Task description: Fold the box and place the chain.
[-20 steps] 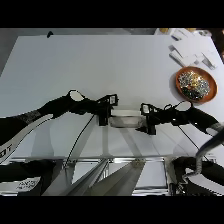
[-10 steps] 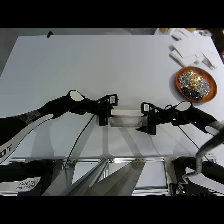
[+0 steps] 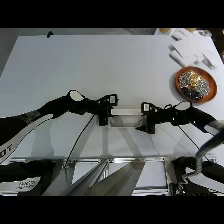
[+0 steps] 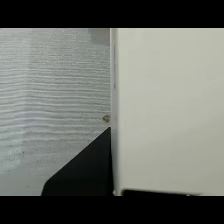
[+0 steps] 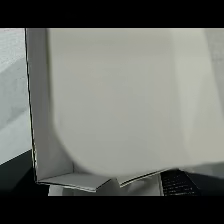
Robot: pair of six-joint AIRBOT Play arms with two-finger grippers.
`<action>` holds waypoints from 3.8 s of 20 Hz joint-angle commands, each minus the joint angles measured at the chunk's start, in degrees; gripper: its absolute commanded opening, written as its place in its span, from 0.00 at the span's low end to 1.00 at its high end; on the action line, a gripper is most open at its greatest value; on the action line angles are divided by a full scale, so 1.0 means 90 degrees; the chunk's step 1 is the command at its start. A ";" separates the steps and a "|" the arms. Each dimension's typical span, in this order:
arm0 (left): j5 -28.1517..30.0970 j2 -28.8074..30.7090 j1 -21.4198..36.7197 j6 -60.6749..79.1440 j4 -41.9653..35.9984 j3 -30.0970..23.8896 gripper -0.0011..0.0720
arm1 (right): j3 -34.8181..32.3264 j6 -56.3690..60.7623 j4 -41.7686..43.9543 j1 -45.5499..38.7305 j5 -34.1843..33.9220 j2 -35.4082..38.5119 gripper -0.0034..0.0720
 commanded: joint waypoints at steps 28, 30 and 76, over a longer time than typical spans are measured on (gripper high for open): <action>-0.0007 0.0002 0.0002 0.0002 0.0000 0.0000 0.03 | 0.0000 0.0100 -0.0131 0.0102 -0.0141 -0.0032 0.39; -0.0007 0.0005 0.0002 0.0002 0.0000 0.0000 0.03 | 0.0000 0.0100 -0.0131 0.0102 -0.0141 -0.0032 0.39; 0.2441 0.0755 -0.0889 -0.3172 -0.1098 0.0000 0.02 | 0.0000 0.0100 -0.0131 0.0102 -0.0138 -0.0032 0.39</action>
